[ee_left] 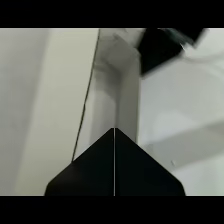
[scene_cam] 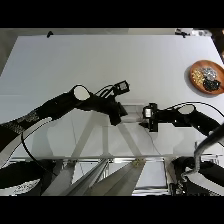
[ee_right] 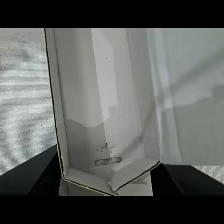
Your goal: Fold the box and place the chain.
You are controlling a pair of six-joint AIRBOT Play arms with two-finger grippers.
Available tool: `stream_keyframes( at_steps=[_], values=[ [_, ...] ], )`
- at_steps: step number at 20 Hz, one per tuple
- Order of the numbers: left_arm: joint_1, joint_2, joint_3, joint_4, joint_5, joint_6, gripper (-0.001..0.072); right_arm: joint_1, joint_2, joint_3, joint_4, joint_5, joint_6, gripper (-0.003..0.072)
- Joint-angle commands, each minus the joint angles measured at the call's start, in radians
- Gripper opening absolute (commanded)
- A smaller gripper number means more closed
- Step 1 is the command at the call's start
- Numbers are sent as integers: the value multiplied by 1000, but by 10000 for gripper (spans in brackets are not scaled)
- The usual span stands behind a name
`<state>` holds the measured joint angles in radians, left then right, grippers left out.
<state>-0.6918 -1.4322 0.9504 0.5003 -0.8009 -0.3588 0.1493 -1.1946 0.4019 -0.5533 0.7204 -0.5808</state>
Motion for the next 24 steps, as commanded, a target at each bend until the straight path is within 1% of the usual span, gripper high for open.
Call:
stream_keyframes(
  at_steps=[1, 3, 5, 7, 8, 11, 14, 21, 24],
  values=[
    [-3, -1, -1, -109, 200, -16, 6, 0, 0, 0, 0, 1, 0, 461],
    [-3, -6, -1, -110, 293, -71, 6, 0, 0, 0, 0, 1, 0, 461],
    [-2, -32, -1, -100, 342, -108, 7, 0, 0, 0, 0, 1, 0, 461],
    [-3, -71, -1, -105, 362, -124, 7, 0, 0, 0, 0, 1, 0, 461],
    [-3, -92, -1, -103, 357, -137, 7, 0, 0, 0, 0, 1, 0, 461],
    [-3, -150, -1, -101, 287, -165, 7, 0, 0, 0, 0, 1, 0, 461],
    [-3, -171, -1, -100, 261, -166, 7, 0, 0, 0, 0, 1, 0, 461],
    [-2, -172, -1, -78, 216, -204, 7, 0, 0, 0, 0, 1, 0, 461],
    [2, -126, 0, -80, 220, -161, 9, 0, 0, 0, 0, 1, 0, 461]
  ],
)
